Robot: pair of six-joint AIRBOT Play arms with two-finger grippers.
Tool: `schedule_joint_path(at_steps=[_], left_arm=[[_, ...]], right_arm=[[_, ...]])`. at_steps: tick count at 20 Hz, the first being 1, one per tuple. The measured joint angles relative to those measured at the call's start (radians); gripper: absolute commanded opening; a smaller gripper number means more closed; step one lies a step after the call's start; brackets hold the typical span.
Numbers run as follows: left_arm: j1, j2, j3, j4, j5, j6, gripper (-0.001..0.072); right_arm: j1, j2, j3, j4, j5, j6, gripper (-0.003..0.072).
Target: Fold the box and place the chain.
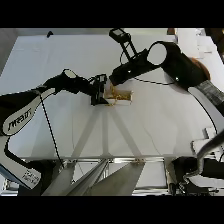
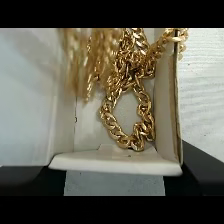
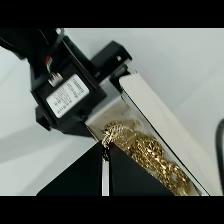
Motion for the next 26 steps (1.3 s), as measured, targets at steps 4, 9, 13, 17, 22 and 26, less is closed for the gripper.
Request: schedule_joint_path(at_steps=[4,9,13,17,22,26], left_arm=[[0.0,0.0,0.0,0.0,0.0,0.0,0.0275],[0.0,0.0,0.0,0.0,0.0,0.0,0.0275],[0.0,0.0,0.0,0.0,0.0,0.0,0.0275],[0.0,0.0,0.0,0.0,0.0,0.0,0.0275],[0.0,0.0,0.0,0.0,0.0,0.0,0.0275],[0.0,0.0,0.0,0.0,0.0,0.0,0.0275]], right_arm=[[0.0,-0.033,0.0,-0.08,0.077,0.0,0.0071],[0.0,-0.051,0.0,-0.114,0.137,0.0,0.0294],[0.001,-0.047,0.0,-0.114,0.187,-0.001,0.0293],[0.03,0.017,-0.029,-0.111,0.193,0.003,0.0279],[0.106,0.147,-0.222,-0.064,0.076,0.053,0.0259],[0.138,0.178,-0.378,-0.001,-0.058,0.218,0.0169]])
